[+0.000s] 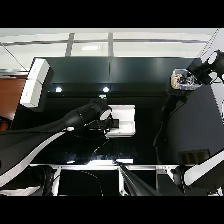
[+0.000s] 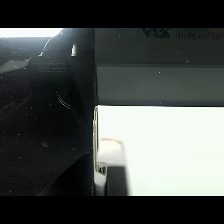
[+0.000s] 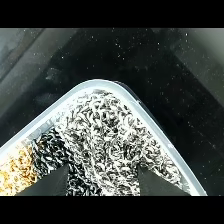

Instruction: Fold the box and place the chain.

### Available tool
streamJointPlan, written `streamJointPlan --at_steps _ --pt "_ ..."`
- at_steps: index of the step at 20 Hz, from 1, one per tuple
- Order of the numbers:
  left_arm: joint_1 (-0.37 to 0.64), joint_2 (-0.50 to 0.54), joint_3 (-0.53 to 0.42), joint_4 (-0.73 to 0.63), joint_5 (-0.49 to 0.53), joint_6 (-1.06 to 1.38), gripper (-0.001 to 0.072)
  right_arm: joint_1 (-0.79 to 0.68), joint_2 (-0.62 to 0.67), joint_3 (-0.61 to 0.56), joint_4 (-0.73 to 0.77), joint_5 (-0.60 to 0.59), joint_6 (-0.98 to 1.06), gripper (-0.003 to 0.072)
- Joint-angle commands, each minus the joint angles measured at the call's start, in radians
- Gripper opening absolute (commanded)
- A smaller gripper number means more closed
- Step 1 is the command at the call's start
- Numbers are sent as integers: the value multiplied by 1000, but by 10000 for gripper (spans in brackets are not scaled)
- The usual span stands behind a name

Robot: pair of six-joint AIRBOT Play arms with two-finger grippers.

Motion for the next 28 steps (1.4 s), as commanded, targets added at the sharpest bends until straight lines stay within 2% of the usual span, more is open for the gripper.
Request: streamJointPlan --at_steps 1,5,6,7,8,10,11,12,17,20,25,28 --pt "1 0 0 0 1 0 33 0 -4 1 3 -1 1 482" --pt "1 0 0 1 -2 0 33 0 -7 1 23 8 -19 482" --pt "1 0 0 1 -2 0 33 0 -8 1 23 17 -19 438" --pt "1 0 0 1 -2 0 33 0 -9 1 23 32 -21 181" --pt "1 0 0 1 -2 0 33 0 -9 1 23 47 -32 130" --pt "1 0 0 0 -2 0 33 -4 -9 1 14 69 -40 128" --pt "1 0 0 0 -2 0 33 -9 -8 1 16 76 -48 43" --pt "1 0 0 1 -2 0 33 -13 -5 2 26 82 -72 16" --pt "1 0 0 1 -2 0 33 -29 81 18 16 71 -192 14" --pt "1 0 0 0 -3 0 33 -43 180 18 51 72 -347 14" --pt "1 0 0 0 -3 0 33 -43 389 18 265 89 -617 13" --pt "1 0 0 0 -6 0 33 -47 530 18 351 46 -682 12"
